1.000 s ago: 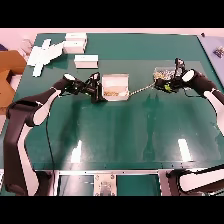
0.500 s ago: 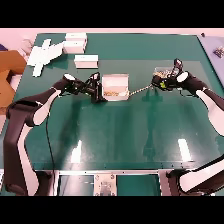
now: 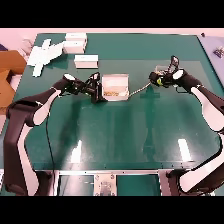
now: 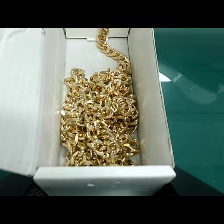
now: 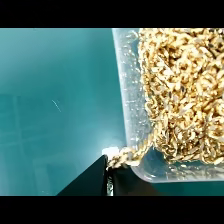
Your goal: Fold the box and place the chain.
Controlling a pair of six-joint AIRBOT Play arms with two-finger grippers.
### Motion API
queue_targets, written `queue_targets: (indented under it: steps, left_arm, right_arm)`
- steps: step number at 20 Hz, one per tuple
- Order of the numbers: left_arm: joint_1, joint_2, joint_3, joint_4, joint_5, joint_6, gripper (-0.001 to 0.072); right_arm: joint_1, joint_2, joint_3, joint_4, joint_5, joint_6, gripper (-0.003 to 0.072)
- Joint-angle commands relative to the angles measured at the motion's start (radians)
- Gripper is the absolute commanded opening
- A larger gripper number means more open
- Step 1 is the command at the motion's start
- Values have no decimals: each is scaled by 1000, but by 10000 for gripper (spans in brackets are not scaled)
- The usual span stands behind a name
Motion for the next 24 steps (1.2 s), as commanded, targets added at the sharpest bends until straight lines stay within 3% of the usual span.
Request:
queue_targets:
  steps: [1,10,14,19,24]
  left_arm:
    - [0,-1,0,0,0,0,529]
    - [0,-1,0,0,1,0,529]
    - [0,-1,0,0,1,0,529]
    - [0,-1,0,0,2,0,529]
    - [0,-1,0,0,2,0,529]
  right_arm:
    - [11,31,33,2,3,-21,8]
    - [147,342,183,-3,8,-189,6]
    - [219,447,246,-89,8,-202,6]
    - [307,526,291,-122,10,-239,6]
    - [365,557,291,-133,124,-238,6]
